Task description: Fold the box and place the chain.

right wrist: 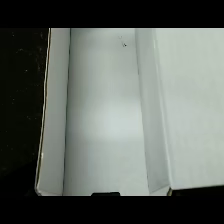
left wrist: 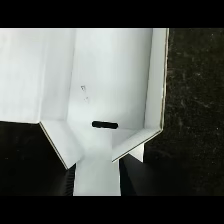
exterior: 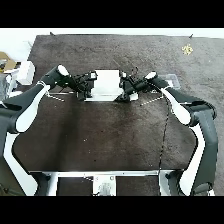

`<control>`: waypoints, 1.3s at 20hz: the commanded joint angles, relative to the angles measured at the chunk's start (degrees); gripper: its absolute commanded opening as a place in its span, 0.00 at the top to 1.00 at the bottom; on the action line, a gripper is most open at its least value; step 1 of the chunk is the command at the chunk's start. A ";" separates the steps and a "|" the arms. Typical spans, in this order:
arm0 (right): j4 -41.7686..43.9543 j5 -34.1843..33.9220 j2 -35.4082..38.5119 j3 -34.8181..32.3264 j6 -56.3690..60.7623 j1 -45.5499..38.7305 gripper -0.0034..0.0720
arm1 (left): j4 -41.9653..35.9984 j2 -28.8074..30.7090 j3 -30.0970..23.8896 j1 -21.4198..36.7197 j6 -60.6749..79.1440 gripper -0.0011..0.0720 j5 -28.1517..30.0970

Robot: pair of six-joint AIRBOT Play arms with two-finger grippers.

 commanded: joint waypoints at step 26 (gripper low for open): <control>0.04 0.00 0.00 0.02 0.00 -0.02 0.30 | -17.86 -2.10 -1.68 -0.02 11.30 0.56 -2.43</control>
